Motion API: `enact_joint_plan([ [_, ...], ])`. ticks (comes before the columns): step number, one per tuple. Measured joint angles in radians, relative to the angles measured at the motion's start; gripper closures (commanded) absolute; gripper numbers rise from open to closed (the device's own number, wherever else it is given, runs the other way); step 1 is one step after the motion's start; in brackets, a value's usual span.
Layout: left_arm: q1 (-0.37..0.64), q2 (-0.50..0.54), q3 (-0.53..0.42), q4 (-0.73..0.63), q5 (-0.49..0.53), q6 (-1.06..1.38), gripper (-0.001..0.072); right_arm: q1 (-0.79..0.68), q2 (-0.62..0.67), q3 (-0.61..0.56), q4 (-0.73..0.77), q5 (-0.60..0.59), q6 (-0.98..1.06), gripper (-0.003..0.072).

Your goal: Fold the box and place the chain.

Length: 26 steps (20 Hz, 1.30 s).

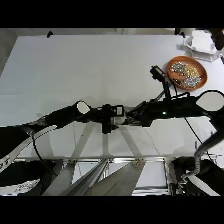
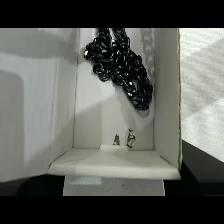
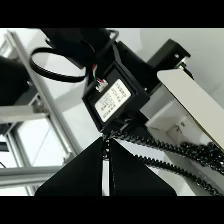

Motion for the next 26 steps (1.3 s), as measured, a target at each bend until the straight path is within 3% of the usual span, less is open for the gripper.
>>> enact_joint_plan([
  [7,0.0,0.0,0.0,0.0,0.0,0.0,0.0505,0.02,-0.029,-0.051,-0.156,-0.072,0.068,0.0667],
  [14,0.0,0.0,0.0,0.0,0.0,0.0,0.0505,0.021,-0.07,-0.149,-0.2,-0.251,0.098,0.0666],
  [15,0.0,0.0,0.0,0.0,0.0,0.0,0.0505,0.021,-0.087,-0.153,-0.195,-0.265,0.098,0.0659],
  [18,0.0,0.0,0.0,0.0,0.0,0.0,0.0505,0.021,-0.138,-0.16,-0.188,-0.282,0.095,0.0506],
  [26,0.0,0.0,0.0,0.0,0.0,0.0,0.0505,0.019,-0.132,-0.146,-0.158,-0.243,0.094,0.0503],
])
